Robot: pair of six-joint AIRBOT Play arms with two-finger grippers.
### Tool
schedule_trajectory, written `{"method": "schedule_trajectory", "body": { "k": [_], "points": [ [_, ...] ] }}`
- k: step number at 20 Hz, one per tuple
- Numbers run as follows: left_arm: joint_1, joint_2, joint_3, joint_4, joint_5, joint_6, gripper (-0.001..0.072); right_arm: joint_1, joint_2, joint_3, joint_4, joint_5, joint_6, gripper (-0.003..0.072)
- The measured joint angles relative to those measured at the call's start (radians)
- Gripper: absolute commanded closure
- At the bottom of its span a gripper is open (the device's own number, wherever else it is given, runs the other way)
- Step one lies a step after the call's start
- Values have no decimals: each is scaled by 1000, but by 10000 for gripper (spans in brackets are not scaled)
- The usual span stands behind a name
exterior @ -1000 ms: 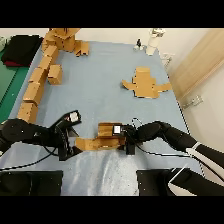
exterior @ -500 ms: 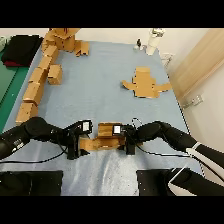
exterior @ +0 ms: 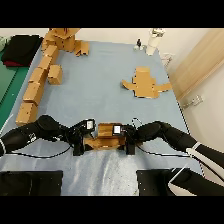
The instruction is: Fold the box.
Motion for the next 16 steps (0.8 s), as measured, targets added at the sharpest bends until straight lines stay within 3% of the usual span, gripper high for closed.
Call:
{"method": "schedule_trajectory", "body": {
  "k": [5, 6, 7, 15, 16],
  "points": [
    [-23, -11, 0, -17, 32, 22, 377, 0, 0, 0, 0, 0, 0, 240],
    [-34, -11, 0, -19, 41, 22, 524, 0, 0, 0, 0, 0, 0, 241],
    [-46, -12, 0, -21, 49, 24, 546, 0, 0, 0, 0, 0, 0, 240],
    [-83, -13, 0, -46, 129, 29, 549, 0, 0, 0, 0, 0, 0, 240],
    [-84, -13, 0, -55, 133, 30, 660, 0, 0, 0, 0, 0, 0, 240]
  ]
}}
